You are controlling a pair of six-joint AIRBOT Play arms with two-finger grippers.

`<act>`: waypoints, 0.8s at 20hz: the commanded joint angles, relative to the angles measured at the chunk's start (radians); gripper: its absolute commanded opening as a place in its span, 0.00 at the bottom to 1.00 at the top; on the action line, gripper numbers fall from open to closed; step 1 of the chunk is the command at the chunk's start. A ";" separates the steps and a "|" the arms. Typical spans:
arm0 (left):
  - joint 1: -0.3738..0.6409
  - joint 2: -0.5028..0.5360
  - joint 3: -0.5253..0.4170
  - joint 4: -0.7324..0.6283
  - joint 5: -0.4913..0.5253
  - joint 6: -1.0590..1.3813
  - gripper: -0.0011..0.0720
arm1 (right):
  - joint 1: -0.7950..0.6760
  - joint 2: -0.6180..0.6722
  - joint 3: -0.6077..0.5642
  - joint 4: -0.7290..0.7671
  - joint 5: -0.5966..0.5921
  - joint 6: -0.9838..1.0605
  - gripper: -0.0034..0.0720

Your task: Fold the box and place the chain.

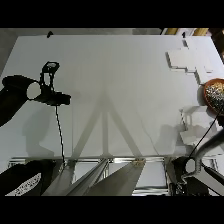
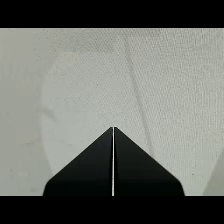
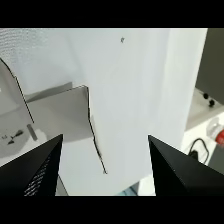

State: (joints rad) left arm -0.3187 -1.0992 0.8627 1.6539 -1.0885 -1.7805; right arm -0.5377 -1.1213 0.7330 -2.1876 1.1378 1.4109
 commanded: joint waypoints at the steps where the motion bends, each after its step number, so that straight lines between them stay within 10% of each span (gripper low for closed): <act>1: -0.001 -0.001 0.000 0.000 0.000 0.000 0.03 | -0.093 -0.013 0.000 0.092 -0.030 -0.093 0.74; 6: -0.001 -0.001 0.000 0.000 0.000 0.000 0.03 | -0.113 -0.088 0.000 0.086 -0.042 -0.104 0.56; 11: -0.001 0.000 0.000 0.000 0.000 0.000 0.03 | -0.113 -0.107 0.000 0.011 0.061 -0.050 0.09; 16: -0.001 0.000 0.000 0.000 0.000 0.000 0.03 | 0.010 0.010 0.000 0.193 0.106 -0.074 0.07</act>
State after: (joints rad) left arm -0.3187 -1.0992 0.8627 1.6539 -1.0885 -1.7805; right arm -0.5976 -1.1694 0.7334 -2.1139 1.2156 1.3575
